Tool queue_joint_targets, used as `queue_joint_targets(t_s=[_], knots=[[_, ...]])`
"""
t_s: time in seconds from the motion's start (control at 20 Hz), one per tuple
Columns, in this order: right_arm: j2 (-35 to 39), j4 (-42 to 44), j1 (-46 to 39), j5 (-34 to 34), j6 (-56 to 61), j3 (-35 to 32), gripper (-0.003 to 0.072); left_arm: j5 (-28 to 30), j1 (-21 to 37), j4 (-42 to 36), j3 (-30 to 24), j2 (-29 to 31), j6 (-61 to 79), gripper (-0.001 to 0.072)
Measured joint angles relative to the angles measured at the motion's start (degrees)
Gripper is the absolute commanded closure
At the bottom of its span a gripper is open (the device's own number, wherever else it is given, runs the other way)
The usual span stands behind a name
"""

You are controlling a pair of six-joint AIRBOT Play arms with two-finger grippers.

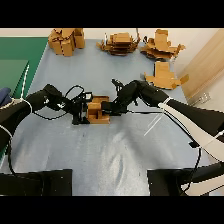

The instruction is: Fold the box.

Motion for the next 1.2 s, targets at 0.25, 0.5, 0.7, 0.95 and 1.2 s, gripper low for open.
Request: queue_joint_targets(t_s=[0.25,0.5,0.7,0.95,1.2], knots=[[-0.4,-5.8,1.1,-1.6,7.9,0.9,0.0272,-0.3,0.0,-0.2,0.0,0.0,-0.4,0.0642],[-0.6,-11.2,2.2,-4.7,12.0,1.9,0.0271,-0.8,-0.1,-0.7,0.0,0.0,-0.4,0.0642],[-0.7,-12.5,2.4,-6.1,12.3,3.6,0.0272,-0.9,-0.1,-0.6,0.0,0.0,-0.4,0.0642],[-0.5,-12.7,2.4,-6.0,11.4,7.3,0.0272,-1.3,-0.1,-0.2,0.0,0.0,-0.5,0.0642],[-0.6,-12.3,2.4,-7.7,10.9,9.3,0.0272,-1.2,0.0,-0.2,0.0,0.0,-0.5,0.0642]])
